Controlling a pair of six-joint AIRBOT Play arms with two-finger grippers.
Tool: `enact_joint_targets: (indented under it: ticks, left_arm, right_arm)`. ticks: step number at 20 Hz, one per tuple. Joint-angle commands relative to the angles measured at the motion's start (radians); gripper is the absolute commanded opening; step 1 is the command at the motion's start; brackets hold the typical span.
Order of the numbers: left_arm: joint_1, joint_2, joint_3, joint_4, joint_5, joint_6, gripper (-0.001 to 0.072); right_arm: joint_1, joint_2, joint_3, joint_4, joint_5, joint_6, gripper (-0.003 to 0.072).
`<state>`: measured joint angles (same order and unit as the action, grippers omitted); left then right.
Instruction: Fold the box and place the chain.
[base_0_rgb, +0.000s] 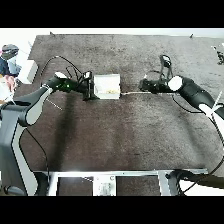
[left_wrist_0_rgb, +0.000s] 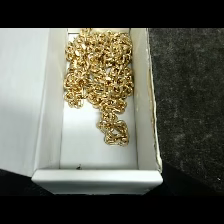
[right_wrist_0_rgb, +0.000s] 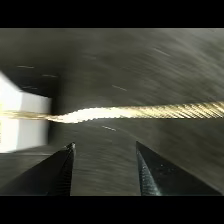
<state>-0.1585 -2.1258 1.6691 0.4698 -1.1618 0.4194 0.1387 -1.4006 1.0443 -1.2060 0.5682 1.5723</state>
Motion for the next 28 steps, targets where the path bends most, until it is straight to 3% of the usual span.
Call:
enact_joint_targets:
  ticks: [1,8,10,16,17,18,19,23,28]
  left_arm:
    - [-0.001,0.000,0.000,0.000,0.000,0.000,0.0289]
    - [-0.001,0.000,0.000,0.000,0.000,0.000,0.0289]
    - [-0.001,0.000,0.000,0.000,-0.001,0.000,0.0289]
    - [-0.001,0.000,0.000,0.000,-0.001,0.000,0.0288]
    - [-0.001,0.000,0.000,0.000,-0.001,0.000,0.0289]
    - [-0.001,0.000,0.000,0.000,-0.001,0.000,0.0289]
    - [-0.001,0.000,0.000,0.000,-0.001,0.000,0.0289]
    - [-0.001,0.000,0.000,0.000,-0.001,0.000,0.0289]
    - [-0.001,0.000,0.000,0.000,-0.001,0.000,0.0288]
  right_arm:
    - [-0.103,-0.004,-0.097,-0.006,-0.078,0.078,0.0445]
    - [-0.146,-0.123,-0.113,0.080,-0.274,0.134,0.0443]
    - [-0.146,-0.156,-0.108,0.117,-0.317,0.134,0.0341]
    - [-0.126,-0.251,-0.026,0.130,-0.349,0.134,0.0339]
    - [-0.117,-0.250,-0.025,0.129,-0.370,0.132,0.0237]
    - [-0.106,-0.250,-0.025,0.130,-0.393,0.130,0.0082]
    - [-0.096,-0.250,-0.025,0.130,-0.397,0.131,0.0049]
    - [-0.032,-0.198,-0.026,0.130,-0.326,0.118,0.0015]
    - [0.117,-0.013,-0.025,0.130,-0.328,0.044,0.0015]
